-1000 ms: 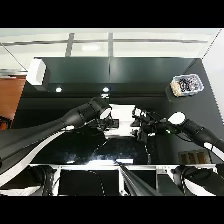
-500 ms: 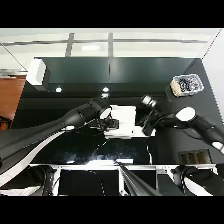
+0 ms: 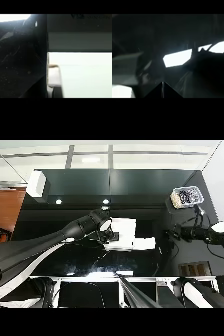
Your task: Fold the box and place the chain.
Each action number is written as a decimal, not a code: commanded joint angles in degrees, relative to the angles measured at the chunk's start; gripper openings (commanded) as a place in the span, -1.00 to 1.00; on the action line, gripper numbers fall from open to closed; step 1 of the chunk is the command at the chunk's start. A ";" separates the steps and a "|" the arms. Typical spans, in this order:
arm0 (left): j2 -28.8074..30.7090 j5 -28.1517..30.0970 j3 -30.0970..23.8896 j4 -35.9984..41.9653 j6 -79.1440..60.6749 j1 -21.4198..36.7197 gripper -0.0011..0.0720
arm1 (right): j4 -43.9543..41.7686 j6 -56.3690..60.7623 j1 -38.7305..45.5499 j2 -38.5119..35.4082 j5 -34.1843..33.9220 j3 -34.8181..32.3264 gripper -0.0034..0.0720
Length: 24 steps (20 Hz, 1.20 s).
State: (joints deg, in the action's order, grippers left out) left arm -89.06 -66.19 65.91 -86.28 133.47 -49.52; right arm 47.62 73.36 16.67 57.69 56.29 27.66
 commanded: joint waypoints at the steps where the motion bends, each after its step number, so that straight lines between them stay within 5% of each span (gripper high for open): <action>1: -0.02 0.11 0.04 -0.04 0.02 0.04 -0.89 | -0.79 3.52 -3.08 2.32 4.59 -2.10 -0.87; 7: -0.02 0.09 0.04 -0.04 0.02 0.07 -0.89 | -10.54 -4.61 -16.06 12.33 6.78 -0.50 -0.87; 13: -0.02 0.11 0.04 -0.04 0.02 0.04 -0.89 | -12.24 -5.31 -17.40 12.50 9.14 3.50 -0.78; 15: -0.02 0.09 0.04 -0.04 0.02 0.04 -0.89 | -12.28 -5.81 -17.92 12.50 11.02 4.76 0.68; 24: -0.02 0.13 0.04 -0.07 0.02 0.11 -0.89 | -16.41 -6.34 -27.28 12.50 8.09 9.22 0.76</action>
